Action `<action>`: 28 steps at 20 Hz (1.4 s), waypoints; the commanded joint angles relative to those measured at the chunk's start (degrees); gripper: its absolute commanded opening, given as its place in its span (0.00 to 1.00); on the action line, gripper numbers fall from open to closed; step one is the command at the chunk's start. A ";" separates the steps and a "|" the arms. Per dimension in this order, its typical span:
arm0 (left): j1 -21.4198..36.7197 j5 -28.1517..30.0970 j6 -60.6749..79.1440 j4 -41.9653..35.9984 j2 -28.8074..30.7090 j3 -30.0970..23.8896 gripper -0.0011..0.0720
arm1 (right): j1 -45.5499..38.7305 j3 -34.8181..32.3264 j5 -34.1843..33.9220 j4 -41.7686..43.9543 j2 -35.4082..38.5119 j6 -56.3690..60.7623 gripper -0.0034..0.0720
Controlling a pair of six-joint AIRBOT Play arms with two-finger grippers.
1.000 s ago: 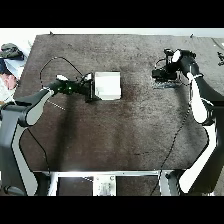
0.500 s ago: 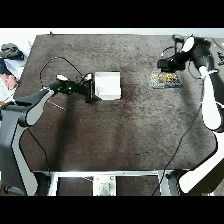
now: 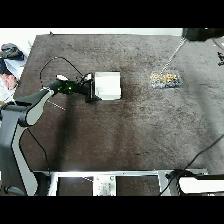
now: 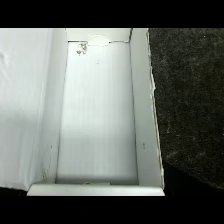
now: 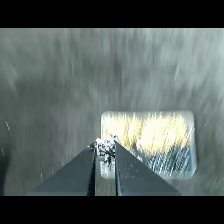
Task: Fold the box and place the chain.
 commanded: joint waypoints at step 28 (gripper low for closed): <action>-0.02 0.02 0.00 0.00 0.00 0.04 0.66 | 7.37 -0.07 28.22 42.77 8.26 -22.08 0.06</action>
